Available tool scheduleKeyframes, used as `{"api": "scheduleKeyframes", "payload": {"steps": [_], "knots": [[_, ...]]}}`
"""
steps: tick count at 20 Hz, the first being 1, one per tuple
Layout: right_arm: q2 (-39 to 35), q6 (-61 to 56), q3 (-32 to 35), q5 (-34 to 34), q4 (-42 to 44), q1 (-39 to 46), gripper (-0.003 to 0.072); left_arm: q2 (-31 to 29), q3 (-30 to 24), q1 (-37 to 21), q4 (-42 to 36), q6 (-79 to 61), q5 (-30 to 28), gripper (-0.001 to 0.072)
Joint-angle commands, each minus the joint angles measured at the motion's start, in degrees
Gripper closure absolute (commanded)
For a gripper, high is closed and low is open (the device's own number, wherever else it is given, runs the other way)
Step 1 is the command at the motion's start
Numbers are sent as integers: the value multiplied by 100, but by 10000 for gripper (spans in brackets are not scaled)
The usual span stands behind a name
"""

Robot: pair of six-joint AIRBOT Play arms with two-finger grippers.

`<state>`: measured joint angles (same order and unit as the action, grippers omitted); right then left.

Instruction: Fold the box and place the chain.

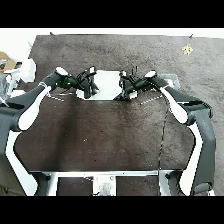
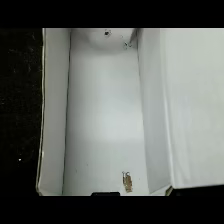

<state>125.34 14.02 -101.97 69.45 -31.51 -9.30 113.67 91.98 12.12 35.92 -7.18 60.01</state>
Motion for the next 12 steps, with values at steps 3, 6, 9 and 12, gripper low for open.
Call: {"api": "scheduleKeyframes", "payload": {"steps": [3,6,9,12], "knots": [[0,7,0,2,0,-4,293,-166,20,-334,153,922,293,697],[0,7,0,0,0,-4,293,-577,26,-645,186,2055,328,698],[0,7,0,0,0,-4,293,-1182,26,-981,284,3442,295,699],[0,7,0,0,0,-4,293,-1547,24,-1351,470,5403,442,697]]}}
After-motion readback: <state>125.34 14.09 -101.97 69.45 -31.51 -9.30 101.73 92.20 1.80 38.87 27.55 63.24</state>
